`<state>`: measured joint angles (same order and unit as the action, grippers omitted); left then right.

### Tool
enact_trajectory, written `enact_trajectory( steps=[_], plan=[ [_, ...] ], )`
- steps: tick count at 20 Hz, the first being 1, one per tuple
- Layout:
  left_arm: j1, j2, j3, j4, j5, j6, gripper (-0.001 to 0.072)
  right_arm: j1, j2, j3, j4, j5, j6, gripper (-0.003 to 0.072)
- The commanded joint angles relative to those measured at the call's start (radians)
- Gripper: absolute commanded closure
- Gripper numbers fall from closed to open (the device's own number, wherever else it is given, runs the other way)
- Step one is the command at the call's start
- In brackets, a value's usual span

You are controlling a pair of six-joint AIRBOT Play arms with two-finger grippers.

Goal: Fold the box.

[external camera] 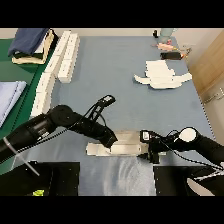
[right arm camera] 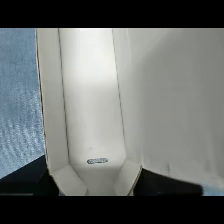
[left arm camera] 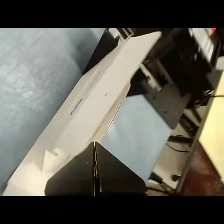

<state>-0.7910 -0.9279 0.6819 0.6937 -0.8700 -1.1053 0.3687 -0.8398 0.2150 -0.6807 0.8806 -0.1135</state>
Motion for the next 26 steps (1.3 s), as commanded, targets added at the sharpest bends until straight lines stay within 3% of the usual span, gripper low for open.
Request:
enact_trajectory(
  steps=[1,5,13,26],
  plan=[
    [0.01,-0.151,0.073,-0.067,0.032,-0.03,0.0692,0.0,0.0,0.001,0.0,0.0,0.0,0.0095],
    [0.077,-0.266,0.106,-0.065,0.104,-0.126,0.0692,0.0,0.0,0.001,0.0,0.0,0.0,0.0094],
    [0.086,-0.415,0.107,-0.079,0.039,-0.183,0.0692,0.0,0.0,0.001,0.0,0.0,0.0,0.0094],
    [0.086,-0.425,0.107,-0.122,0.05,-0.181,0.0692,0.0,0.0,0.001,0.0,0.0,0.0,0.0094]
  ],
)
